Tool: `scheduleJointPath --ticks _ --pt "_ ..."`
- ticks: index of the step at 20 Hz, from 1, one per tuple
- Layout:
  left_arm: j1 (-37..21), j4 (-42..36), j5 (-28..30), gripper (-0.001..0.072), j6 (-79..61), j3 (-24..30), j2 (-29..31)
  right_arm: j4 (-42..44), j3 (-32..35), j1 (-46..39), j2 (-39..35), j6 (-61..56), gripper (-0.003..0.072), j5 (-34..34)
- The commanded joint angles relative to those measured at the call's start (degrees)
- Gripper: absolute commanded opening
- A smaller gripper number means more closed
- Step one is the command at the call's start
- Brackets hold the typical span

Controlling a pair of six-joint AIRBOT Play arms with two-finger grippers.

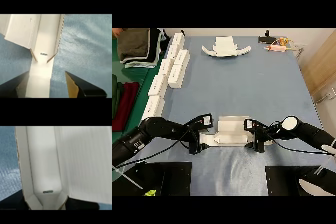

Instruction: Fold the box.

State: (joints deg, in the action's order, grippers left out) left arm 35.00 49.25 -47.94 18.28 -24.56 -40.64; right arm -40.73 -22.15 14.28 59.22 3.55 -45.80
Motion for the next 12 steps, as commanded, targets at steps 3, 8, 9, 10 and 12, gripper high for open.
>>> scheduleJointPath --ticks 3,8,9,10,12 --pt "-0.46 -8.57 7.69 0.0693 -15.74 2.67 -5.42 0.02 -0.04 -0.02 -0.02 -0.02 0.0512 0.02" --pt "-0.35 -16.11 8.50 0.0558 -23.15 2.34 -11.45 0.02 -0.04 -0.02 -0.02 -0.02 0.0512 0.00" --pt "-0.35 -16.31 8.41 0.0392 -23.71 2.34 -11.87 0.02 -0.04 -0.02 -0.02 -0.02 0.0512 0.02" --pt "-0.33 -16.44 8.41 0.0330 -23.85 2.34 -12.11 0.02 -0.04 -0.02 -0.02 -0.02 0.0512 0.00" --pt "-0.35 -17.40 8.50 0.0277 -23.91 2.34 -12.57 0.02 -0.04 -0.02 -0.02 -0.02 0.0512 0.00"
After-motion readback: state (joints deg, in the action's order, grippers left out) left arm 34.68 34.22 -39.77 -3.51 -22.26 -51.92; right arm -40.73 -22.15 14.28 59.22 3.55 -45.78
